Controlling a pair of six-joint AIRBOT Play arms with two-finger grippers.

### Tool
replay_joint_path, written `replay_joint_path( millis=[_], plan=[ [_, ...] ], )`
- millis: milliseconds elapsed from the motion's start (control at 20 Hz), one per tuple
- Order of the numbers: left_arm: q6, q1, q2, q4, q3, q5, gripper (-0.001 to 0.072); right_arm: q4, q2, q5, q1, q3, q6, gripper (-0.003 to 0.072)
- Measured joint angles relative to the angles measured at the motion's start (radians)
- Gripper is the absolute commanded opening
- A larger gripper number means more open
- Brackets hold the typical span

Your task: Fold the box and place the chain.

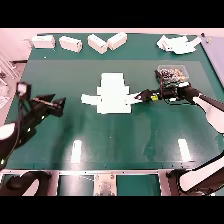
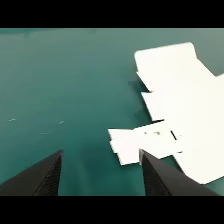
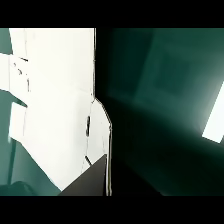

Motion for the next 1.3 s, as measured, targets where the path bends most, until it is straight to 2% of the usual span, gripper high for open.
replay_joint_path(
  millis=[200,400,800,950,1200,1300],
  plan=[
    [0.011,0.000,-0.280,0.050,0.182,-0.137,0.0570,0.000,0.000,-0.001,0.012,0.017,0.008,0.0008],
    [0.015,0.000,-0.505,0.075,0.360,-0.267,0.0571,-0.001,-0.003,-0.001,0.016,0.022,0.019,0.0008],
    [-0.034,0.000,-0.834,0.129,0.689,-0.416,0.0570,-0.001,-0.003,0.000,0.017,0.023,0.026,0.0009],
    [-0.074,0.000,-0.905,0.141,0.761,-0.450,0.0569,-0.001,-0.003,0.000,0.017,0.023,0.026,0.0009],
    [-0.133,-0.006,-0.945,0.121,0.806,-0.483,0.0570,-0.001,-0.003,0.000,0.017,0.023,0.026,0.0009],
    [-0.169,-0.007,-0.963,0.152,0.831,-0.485,0.0571,-0.001,-0.003,-0.001,0.018,0.023,0.026,0.0010]
  ],
)
